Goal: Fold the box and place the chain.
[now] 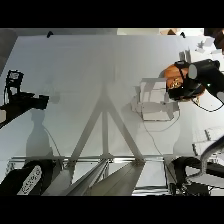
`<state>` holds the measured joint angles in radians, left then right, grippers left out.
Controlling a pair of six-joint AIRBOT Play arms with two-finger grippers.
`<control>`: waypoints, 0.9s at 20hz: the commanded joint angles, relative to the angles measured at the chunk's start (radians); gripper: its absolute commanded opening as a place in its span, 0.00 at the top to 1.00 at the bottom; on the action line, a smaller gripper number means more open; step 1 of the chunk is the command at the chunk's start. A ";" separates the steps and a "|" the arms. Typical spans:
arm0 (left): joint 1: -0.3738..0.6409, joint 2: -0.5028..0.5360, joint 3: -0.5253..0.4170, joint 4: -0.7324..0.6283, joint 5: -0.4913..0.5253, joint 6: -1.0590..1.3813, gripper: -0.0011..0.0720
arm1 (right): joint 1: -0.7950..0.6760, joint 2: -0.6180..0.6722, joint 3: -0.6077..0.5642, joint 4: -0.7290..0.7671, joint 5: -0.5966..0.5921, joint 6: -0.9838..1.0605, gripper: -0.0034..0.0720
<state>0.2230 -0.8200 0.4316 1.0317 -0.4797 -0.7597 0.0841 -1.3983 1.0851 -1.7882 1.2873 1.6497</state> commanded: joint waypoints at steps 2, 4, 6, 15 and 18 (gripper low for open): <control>0.000 0.001 0.000 0.000 0.000 0.000 0.04 | 0.000 -0.079 0.024 -0.042 0.042 0.022 0.53; 0.000 0.001 0.000 0.000 0.000 0.000 0.04 | 0.000 -0.097 0.024 -0.054 0.066 0.027 0.57; 0.000 0.001 0.000 0.000 0.000 0.000 0.04 | 0.000 -0.107 0.024 -0.056 0.078 0.028 0.73; 0.000 0.001 0.000 0.000 0.000 0.000 0.04 | 0.051 -0.050 0.047 -0.031 0.116 -0.144 0.94; 0.000 0.001 0.000 0.000 0.000 0.000 0.04 | 0.087 0.085 0.047 0.077 0.049 -0.175 0.95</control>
